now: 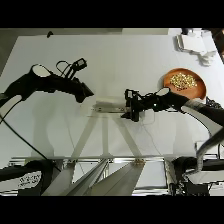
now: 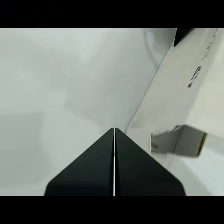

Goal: Fold the box and place the chain.

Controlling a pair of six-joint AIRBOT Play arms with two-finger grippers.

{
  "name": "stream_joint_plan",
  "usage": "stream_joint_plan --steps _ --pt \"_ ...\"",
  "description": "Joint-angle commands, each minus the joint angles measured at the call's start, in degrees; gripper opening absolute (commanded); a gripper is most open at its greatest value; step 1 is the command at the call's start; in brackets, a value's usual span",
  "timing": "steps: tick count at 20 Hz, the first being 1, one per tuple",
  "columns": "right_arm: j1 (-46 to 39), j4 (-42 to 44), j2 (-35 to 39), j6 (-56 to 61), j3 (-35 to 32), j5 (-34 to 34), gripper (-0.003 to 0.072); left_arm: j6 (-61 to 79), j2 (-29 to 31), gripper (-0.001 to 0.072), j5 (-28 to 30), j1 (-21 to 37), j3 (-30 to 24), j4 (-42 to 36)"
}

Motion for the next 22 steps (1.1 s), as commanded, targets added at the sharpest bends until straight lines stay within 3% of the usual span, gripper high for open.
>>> stream_joint_plan --steps 1,4,5,7,8,11,13,16,22 --pt "0.00 0.02 -0.02 0.02 0.02 0.04 0.0405 1.90 5.40 0.0010 -1.27 0.72 -0.02 9.40" --pt "0.00 0.02 -0.02 0.02 0.02 0.04 0.0405 2.27 6.16 0.0027 -1.49 0.72 -0.66 12.74" --pt "0.00 0.02 -0.02 0.00 0.02 0.04 0.0405 3.41 5.92 0.0095 -0.28 0.63 -1.55 12.66" --pt "0.00 0.02 -0.02 0.02 0.02 0.04 0.0405 6.64 5.09 0.0355 4.46 0.13 -4.48 12.35" --pt "0.00 0.02 -0.02 0.02 0.04 0.04 0.0405 8.59 4.61 0.0419 6.95 -0.17 -5.90 12.22" --pt "0.00 0.02 -0.02 0.02 0.02 0.07 0.0405 17.73 1.68 0.0445 8.04 -0.76 -8.09 6.51" --pt "0.00 0.02 -0.02 0.00 0.02 0.07 0.0405 25.35 -1.44 0.0556 4.98 -0.79 -8.09 0.72" --pt "0.00 0.02 -0.02 0.02 0.02 0.07 0.0405 34.45 -5.35 0.0566 2.75 -0.83 -8.09 -4.46" --pt "0.00 0.02 -0.02 0.02 0.02 0.07 0.0405 37.73 -7.02 0.0556 0.35 -2.62 -8.09 -3.67"
